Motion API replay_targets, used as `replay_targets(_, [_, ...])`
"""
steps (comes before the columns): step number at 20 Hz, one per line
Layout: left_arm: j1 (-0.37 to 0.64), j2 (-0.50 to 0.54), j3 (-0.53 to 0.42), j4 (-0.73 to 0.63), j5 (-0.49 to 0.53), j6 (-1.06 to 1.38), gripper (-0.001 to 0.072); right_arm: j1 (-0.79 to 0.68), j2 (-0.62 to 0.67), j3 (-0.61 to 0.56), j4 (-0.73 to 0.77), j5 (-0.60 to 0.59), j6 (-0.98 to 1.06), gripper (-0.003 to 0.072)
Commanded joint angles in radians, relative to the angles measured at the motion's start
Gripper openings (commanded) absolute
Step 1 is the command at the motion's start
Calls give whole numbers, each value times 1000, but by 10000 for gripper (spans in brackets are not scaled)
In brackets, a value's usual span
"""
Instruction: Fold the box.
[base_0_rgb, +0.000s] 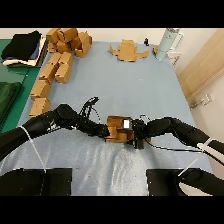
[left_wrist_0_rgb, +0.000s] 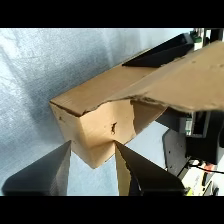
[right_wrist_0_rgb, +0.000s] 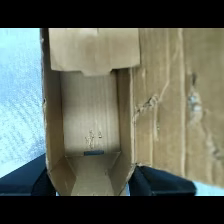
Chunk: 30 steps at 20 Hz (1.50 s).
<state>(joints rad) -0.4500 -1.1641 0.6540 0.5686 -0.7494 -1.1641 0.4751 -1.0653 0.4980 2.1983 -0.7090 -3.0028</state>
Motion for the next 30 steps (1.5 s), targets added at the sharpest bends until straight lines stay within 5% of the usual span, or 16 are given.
replay_targets(1, [-5, -1, 7, 0, 8, -14, 433, 0, 0, -1, 0, 0, 0, 576])
replay_targets(12, [-181, -61, 190, 452, -95, -520, 384, 0, 0, -1, 0, 0, 0, 575])
replay_targets(30, [-186, -108, 193, 412, 50, -531, 388, 0, 0, -1, 0, 0, 0, 576])
